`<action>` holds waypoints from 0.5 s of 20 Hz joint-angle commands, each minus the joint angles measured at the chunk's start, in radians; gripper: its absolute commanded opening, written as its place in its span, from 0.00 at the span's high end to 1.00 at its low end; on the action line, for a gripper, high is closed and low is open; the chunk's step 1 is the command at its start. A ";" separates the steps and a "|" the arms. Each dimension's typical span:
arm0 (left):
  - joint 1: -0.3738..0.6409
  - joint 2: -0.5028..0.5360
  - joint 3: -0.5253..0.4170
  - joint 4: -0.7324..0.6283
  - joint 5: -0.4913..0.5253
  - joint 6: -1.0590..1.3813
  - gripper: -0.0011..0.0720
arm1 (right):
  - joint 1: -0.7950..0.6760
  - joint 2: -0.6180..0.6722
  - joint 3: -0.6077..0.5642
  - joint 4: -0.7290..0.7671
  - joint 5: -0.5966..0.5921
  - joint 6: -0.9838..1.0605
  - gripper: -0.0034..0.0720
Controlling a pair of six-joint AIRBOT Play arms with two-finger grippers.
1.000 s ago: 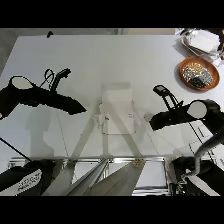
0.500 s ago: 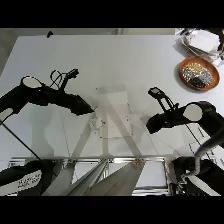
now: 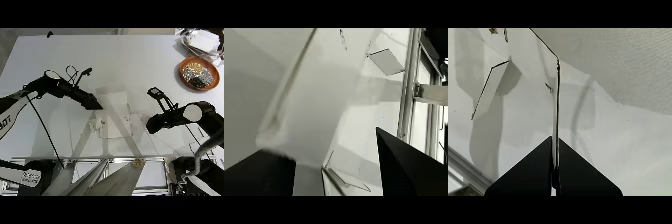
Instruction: Fold the box and place the chain.
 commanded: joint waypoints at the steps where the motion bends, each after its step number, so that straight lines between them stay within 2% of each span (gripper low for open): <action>1: -0.058 -0.049 0.029 0.004 -0.029 0.030 0.27 | 0.001 0.001 0.000 0.000 0.001 0.001 0.93; 2: -0.064 -0.052 0.029 0.023 -0.039 0.029 0.32 | 0.001 0.001 0.000 0.000 0.000 0.001 0.93; 3: -0.063 -0.052 0.029 0.039 -0.046 0.029 0.41 | 0.001 0.001 0.000 0.000 0.000 0.001 0.93; 5: -0.057 -0.052 0.029 0.040 -0.050 0.036 0.76 | 0.001 0.001 0.000 0.001 0.000 0.002 0.93; 7: -0.049 -0.048 0.029 0.038 -0.050 0.073 0.83 | 0.001 0.001 0.000 0.003 0.002 0.002 0.93; 8: -0.050 -0.039 0.029 0.043 -0.050 0.097 0.97 | 0.001 0.001 0.000 0.005 0.004 0.002 0.93; 10: -0.050 -0.006 0.029 0.048 -0.050 0.144 0.98 | 0.001 0.001 0.000 0.029 0.023 0.002 0.92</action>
